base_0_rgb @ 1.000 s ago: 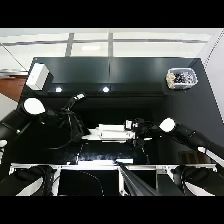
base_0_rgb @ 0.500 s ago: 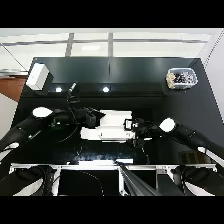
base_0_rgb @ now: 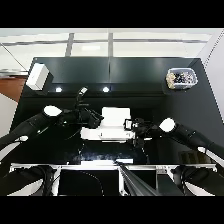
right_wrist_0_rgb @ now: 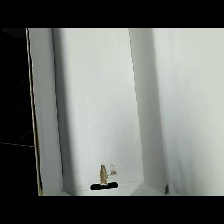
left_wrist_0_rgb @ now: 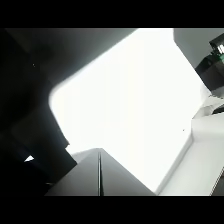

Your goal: Fold the box and place the chain.

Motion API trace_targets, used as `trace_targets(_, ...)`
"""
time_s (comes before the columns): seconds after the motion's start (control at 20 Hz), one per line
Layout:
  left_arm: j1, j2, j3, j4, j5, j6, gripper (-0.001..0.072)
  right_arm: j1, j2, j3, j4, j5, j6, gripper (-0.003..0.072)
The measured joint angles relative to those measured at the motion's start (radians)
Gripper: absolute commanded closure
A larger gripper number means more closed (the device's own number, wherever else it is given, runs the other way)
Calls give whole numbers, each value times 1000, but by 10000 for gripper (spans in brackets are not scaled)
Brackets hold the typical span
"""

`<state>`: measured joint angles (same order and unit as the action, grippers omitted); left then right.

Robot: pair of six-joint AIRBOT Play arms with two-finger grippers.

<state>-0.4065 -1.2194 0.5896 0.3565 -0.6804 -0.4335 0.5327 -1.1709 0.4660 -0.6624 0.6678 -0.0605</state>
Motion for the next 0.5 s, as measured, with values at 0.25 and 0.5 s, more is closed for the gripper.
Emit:
trace_targets(0.25,100,7,124,298,-246,-130,4,0,0,0,0,0,0,144)
trace_targets(0.5,206,11,191,599,-562,-259,4,0,0,0,0,0,0,144)
